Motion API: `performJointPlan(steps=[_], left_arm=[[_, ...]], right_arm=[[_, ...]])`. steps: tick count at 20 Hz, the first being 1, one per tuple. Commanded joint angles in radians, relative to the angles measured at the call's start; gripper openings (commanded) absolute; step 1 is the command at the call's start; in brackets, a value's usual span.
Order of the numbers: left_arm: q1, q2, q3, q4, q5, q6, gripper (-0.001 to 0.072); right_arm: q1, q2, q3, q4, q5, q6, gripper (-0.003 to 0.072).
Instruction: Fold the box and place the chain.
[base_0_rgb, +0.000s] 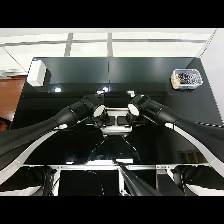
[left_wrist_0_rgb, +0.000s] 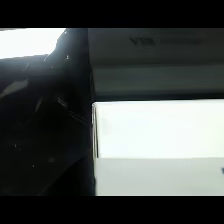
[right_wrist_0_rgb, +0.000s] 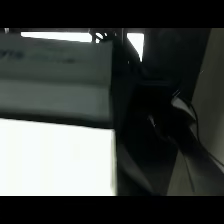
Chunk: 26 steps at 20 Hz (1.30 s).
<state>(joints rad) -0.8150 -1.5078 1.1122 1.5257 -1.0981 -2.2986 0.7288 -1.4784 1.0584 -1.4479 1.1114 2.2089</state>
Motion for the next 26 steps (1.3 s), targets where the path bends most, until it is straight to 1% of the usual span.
performJointPlan(steps=[1, 3, 5, 6, 7, 8, 9, 10, 11, 12, 13, 14, 15, 17, 18, 20, 22, 24, 26], left_arm=[[0.0, 0.0, 0.0, 0.0, -0.003, -0.001, 0.0024], [0.0, 0.0, 0.0, 0.0, -0.003, -0.001, 0.0024], [0.0, 0.0, 0.0, 0.0, -0.003, -0.001, 0.0024], [0.0, 0.0, 0.0, 0.0, -0.003, -0.001, 0.0024], [0.0, 0.0, 0.0, 0.0, -0.003, -0.001, 0.0025], [0.0, 0.0, 0.0, 0.0, -0.003, -0.001, 0.0024], [0.0, 0.0, 0.0, 0.0, -0.003, -0.001, 0.0024], [0.0, 0.0, 0.0, 0.0, -0.003, -0.001, 0.0024], [0.0, 0.0, 0.0, 0.0, -0.003, -0.001, 0.0024], [0.0, 0.0, 0.0, 0.0, -0.003, -0.001, 0.0024], [0.0, 0.0, 0.0, 0.0, -0.003, -0.001, 0.0024], [0.0, 0.0, 0.0, 0.0, -0.003, -0.001, 0.0024], [0.0, 0.0, 0.0, 0.0, -0.003, -0.001, 0.0024], [0.0, 0.0, 0.0, 0.0, -0.006, -0.001, 0.0024], [0.0, 0.0, 0.0, 0.0, -0.008, -0.001, 0.0024], [0.0, 0.0, 0.0, 0.0, -0.007, -0.001, 0.0024], [0.0, 0.0, 0.0, 0.0, -0.006, -0.001, 0.0024], [0.0, 0.0, 0.0, 0.0, -0.007, -0.001, 0.0024], [0.0, 0.0, 0.0, 0.0, -0.007, -0.001, 0.0024]], right_arm=[[0.0, 0.024, 0.001, -0.002, 0.018, -0.017, 0.0439], [0.0, 0.089, 0.001, -0.003, 0.054, -0.064, 0.0439], [0.0, 0.191, 0.001, -0.017, 0.104, -0.124, 0.0439], [0.0, 0.256, 0.001, -0.073, 0.136, -0.137, 0.0439], [-0.006, 0.317, 0.001, -0.177, 0.167, -0.14, 0.0439], [-0.02, 0.362, 0.001, -0.324, 0.195, -0.14, 0.0439], [-0.043, 0.39, 0.001, -0.511, 0.225, -0.139, 0.0438], [-0.079, 0.397, -0.002, -0.658, 0.231, -0.139, 0.0438], [-0.134, 0.396, -0.013, -0.756, 0.198, -0.138, 0.0438], [-0.211, 0.395, -0.039, -0.789, 0.098, -0.137, 0.0438], [-0.301, 0.394, -0.074, -0.776, -0.034, -0.117, 0.0441], [-0.385, 0.385, -0.106, -0.749, -0.148, -0.081, 0.0521], [-0.47, 0.363, -0.126, -0.681, -0.249, -0.047, 0.0706], [-0.614, 0.274, -0.099, -0.526, -0.357, -0.048, 0.0706], [-0.671, 0.218, -0.05, -0.476, -0.359, -0.049, 0.0705], [-0.768, 0.087, 0.106, -0.377, -0.31, -0.096, 0.0705], [-0.839, -0.057, 0.291, -0.278, -0.216, -0.167, 0.0705], [-0.886, -0.2, 0.47, -0.22, -0.105, -0.207, 0.0705], [-0.913, -0.315, 0.61, -0.171, -0.053, -0.225, 0.0703]])
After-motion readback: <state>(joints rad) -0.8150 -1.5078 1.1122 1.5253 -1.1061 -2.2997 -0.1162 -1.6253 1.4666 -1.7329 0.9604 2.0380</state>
